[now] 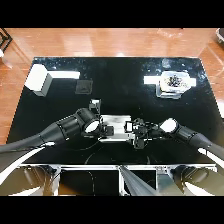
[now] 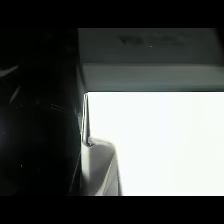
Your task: Fold the box and place the chain.
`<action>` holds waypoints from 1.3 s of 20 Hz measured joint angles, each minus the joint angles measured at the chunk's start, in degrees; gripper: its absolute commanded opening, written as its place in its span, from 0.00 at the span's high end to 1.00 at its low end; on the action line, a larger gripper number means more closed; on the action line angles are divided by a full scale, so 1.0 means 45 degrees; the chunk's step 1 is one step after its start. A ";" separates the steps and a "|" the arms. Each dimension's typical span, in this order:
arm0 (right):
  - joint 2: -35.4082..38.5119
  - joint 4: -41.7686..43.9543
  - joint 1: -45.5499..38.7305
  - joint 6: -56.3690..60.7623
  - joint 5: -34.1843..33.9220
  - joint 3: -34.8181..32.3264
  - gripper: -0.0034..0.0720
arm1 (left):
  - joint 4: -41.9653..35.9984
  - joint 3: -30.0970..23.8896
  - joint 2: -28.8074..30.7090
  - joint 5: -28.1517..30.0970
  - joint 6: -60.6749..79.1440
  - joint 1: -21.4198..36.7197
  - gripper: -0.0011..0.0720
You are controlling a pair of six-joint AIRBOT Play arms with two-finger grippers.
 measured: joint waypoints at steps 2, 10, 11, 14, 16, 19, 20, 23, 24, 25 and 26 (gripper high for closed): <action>0.0000 0.0000 0.0000 -0.0005 0.0000 0.0000 0.48 | 0.0078 0.0049 -0.0039 -0.0170 -0.0233 -0.0034 0.54; 0.0000 0.0000 0.0000 -0.0005 0.0000 0.0000 0.48 | 0.0209 0.0141 -0.0398 -0.0389 -0.0733 -0.0092 0.54; 0.0000 0.0000 0.0000 -0.0005 0.0000 0.0000 0.48 | 0.0253 0.0180 -0.0442 -0.0393 -0.0787 -0.0112 0.54; 0.0000 0.0000 0.0000 -0.0005 -0.0005 0.0000 0.48 | 0.0520 0.0379 -0.0573 -0.0413 -0.0933 -0.0155 0.55; 0.0000 -0.0005 0.0000 -0.0005 0.0000 0.0000 0.48 | 0.0617 0.0529 -0.0719 -0.0418 -0.0976 -0.0160 0.55; 0.0000 -0.0005 0.0000 -0.0005 -0.0005 0.0000 0.48 | 0.0709 0.0661 -0.0879 -0.0413 -0.1030 -0.0165 0.57; 0.0000 -0.0005 0.0000 -0.0005 -0.0005 0.0000 0.48 | 0.0733 0.0680 -0.0908 -0.0413 -0.1044 -0.0165 0.57; 0.0000 0.0000 0.0000 -0.0005 -0.0005 0.0000 0.48 | 0.0777 0.0724 -0.0967 -0.0413 -0.1069 -0.0165 0.59; 0.0000 -0.0005 0.0000 -0.0005 -0.0005 0.0000 0.48 | 0.0782 0.0729 -0.0986 -0.0413 -0.1069 -0.0165 0.59; 0.0000 -0.0005 0.0000 -0.0005 -0.0005 0.0000 0.48 | 0.0787 0.0729 -0.1010 -0.0408 -0.1069 -0.0165 0.59; 0.0000 0.0000 0.0000 -0.0005 -0.0005 0.0000 0.48 | 0.0787 0.0729 -0.1039 -0.0413 -0.1069 -0.0165 0.59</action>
